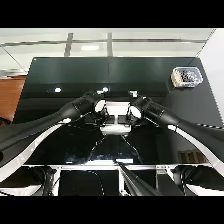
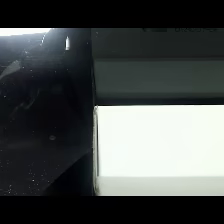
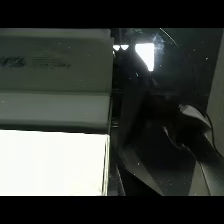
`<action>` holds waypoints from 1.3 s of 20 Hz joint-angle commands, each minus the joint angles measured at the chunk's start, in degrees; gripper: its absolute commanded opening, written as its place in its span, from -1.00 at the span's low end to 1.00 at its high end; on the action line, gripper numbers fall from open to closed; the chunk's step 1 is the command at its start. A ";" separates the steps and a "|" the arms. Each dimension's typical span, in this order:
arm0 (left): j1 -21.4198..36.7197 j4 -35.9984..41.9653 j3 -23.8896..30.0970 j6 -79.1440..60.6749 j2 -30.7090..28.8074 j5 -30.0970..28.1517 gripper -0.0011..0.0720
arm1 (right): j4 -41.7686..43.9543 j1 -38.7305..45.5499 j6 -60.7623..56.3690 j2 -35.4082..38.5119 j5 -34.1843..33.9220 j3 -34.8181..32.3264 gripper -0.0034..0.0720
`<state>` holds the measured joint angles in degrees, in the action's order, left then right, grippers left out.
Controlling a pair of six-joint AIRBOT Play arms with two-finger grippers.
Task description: Fold the box and place the chain.
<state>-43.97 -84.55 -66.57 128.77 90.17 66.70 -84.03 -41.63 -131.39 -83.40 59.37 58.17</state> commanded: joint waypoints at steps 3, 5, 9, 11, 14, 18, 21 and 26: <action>0.02 0.00 0.02 0.00 0.02 0.02 -0.89 | 0.00 -0.04 0.02 -0.96 0.98 0.02 -0.38; 0.02 0.00 0.02 0.00 0.02 0.04 -0.89 | 0.00 -0.04 0.00 -1.11 0.79 0.02 -0.40; 0.02 0.00 0.02 0.00 0.02 0.02 -0.89 | -0.02 -0.04 -0.20 -1.16 0.72 0.02 -0.88; 0.02 0.00 0.02 0.00 0.02 0.02 -0.89 | 0.15 -0.02 -0.13 -1.16 -0.50 0.07 -0.87; 0.02 0.00 0.02 0.00 0.02 0.04 -0.89 | 1.05 -0.02 1.60 -0.98 -1.33 0.46 0.22; 0.04 -0.02 0.02 0.00 0.02 0.02 -0.89 | 0.02 0.46 8.76 3.28 3.41 2.47 0.22; 0.04 -0.02 0.02 0.00 0.02 0.04 -0.89 | -4.76 0.50 11.85 11.52 8.11 3.96 0.22; 0.02 0.00 0.02 0.00 0.02 0.02 -0.89 | -33.53 0.61 11.89 24.26 16.00 3.87 0.22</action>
<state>-43.94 -84.58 -66.57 128.73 90.17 66.76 -98.98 -41.06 -120.38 -65.14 70.02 61.84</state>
